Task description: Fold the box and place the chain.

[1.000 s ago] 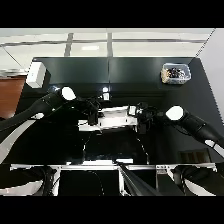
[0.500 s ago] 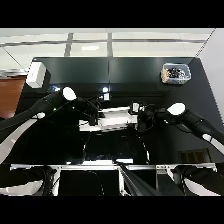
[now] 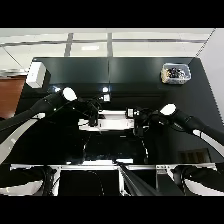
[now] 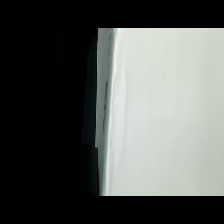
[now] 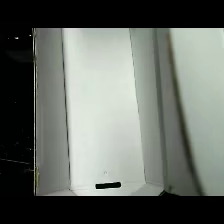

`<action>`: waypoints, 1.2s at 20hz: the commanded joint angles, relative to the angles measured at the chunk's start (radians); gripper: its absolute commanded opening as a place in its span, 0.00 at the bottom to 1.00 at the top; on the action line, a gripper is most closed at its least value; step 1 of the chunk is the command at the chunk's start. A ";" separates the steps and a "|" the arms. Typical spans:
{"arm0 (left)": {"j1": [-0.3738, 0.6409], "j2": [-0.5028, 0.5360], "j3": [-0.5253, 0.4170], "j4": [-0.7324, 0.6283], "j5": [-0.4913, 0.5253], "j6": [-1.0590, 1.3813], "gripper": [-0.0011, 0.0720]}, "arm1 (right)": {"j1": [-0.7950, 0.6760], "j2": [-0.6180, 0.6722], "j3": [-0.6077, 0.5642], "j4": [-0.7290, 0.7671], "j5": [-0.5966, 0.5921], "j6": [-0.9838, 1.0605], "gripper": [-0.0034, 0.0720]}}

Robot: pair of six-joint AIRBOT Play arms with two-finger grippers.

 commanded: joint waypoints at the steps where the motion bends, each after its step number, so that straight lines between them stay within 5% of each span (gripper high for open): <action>1: 0.000 -0.001 0.001 0.000 0.006 -0.001 0.05 | 0.003 -0.020 0.012 -0.086 0.006 0.081 0.95; 19: 0.000 -0.001 0.001 0.000 0.006 -0.001 0.05 | 0.035 -0.032 0.020 -0.137 -0.047 0.152 0.95; 21: 0.000 -0.001 0.001 0.000 0.006 -0.001 0.05 | 0.035 -0.032 0.020 -0.137 -0.047 0.152 0.73; 23: 0.001 0.000 0.001 0.002 0.002 -0.002 0.05 | 0.035 -0.032 0.020 -0.137 -0.047 0.152 0.71; 24: 0.003 0.002 0.001 0.006 -0.009 -0.002 0.15 | 0.035 -0.032 0.020 -0.137 -0.047 0.152 0.71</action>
